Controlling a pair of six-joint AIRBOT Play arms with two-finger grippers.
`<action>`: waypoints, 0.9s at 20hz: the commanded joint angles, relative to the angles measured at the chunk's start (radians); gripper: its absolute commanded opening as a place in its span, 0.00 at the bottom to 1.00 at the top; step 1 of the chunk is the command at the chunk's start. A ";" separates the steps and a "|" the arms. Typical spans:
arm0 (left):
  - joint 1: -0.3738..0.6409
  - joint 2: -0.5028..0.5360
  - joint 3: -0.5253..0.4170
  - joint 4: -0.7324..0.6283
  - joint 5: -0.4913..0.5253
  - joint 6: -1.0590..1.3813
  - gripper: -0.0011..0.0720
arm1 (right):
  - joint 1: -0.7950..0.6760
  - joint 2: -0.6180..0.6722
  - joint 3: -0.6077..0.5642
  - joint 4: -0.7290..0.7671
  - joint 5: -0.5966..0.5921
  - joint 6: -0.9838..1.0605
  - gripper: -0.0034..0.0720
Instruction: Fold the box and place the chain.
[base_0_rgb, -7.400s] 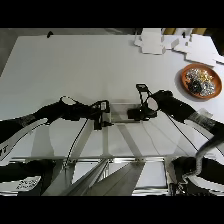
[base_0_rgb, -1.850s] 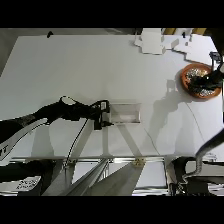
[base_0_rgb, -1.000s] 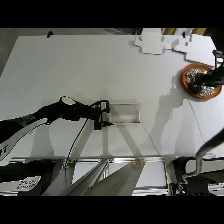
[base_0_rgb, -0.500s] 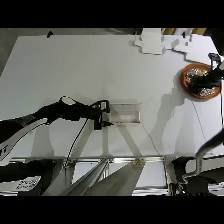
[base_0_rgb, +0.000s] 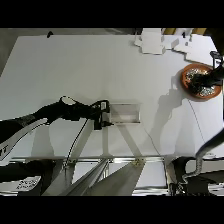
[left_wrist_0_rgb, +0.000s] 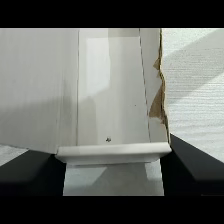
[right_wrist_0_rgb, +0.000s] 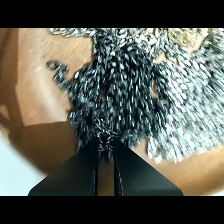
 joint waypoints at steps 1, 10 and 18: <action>0.000 0.000 0.000 0.000 0.000 0.000 0.48 | 0.002 0.112 0.000 0.027 0.101 -0.024 0.07; 0.000 0.000 0.000 0.000 0.000 0.000 0.48 | 0.195 0.556 0.000 0.182 0.344 -0.060 0.07; 0.000 0.000 0.000 0.000 0.000 0.000 0.48 | 0.428 0.721 0.000 0.312 0.423 -0.010 0.07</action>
